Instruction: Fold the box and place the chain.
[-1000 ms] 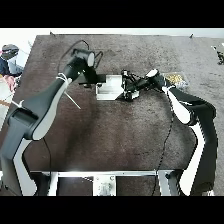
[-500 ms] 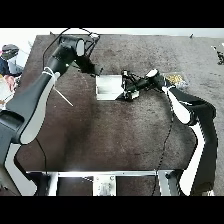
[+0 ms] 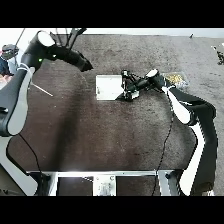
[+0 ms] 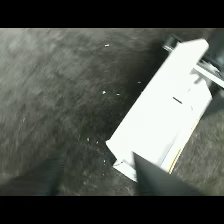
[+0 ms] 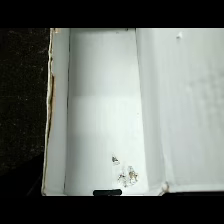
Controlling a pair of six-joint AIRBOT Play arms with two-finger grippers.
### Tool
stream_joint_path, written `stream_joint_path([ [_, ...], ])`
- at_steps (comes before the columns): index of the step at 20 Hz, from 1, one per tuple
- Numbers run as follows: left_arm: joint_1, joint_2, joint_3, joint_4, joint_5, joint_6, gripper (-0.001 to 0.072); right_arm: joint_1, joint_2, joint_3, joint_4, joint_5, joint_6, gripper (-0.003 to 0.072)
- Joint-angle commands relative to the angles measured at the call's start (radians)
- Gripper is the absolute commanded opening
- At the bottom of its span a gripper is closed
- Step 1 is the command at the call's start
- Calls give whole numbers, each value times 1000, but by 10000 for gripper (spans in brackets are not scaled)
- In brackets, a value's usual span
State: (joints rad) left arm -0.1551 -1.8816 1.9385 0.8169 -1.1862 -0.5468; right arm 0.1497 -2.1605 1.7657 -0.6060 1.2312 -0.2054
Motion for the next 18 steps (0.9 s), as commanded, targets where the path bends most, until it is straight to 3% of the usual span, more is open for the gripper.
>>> stream_joint_path([
  [1,87,-26,-119,-298,-34,456,720,1,-1,0,0,0,0,461],
  [8,88,-198,-160,-330,-124,674,720,1,-1,0,0,0,0,462],
  [14,88,-275,-163,-354,-214,830,720,1,-1,0,0,0,0,461],
  [18,88,-292,-162,-386,-219,875,720,1,-1,0,0,0,0,461],
])
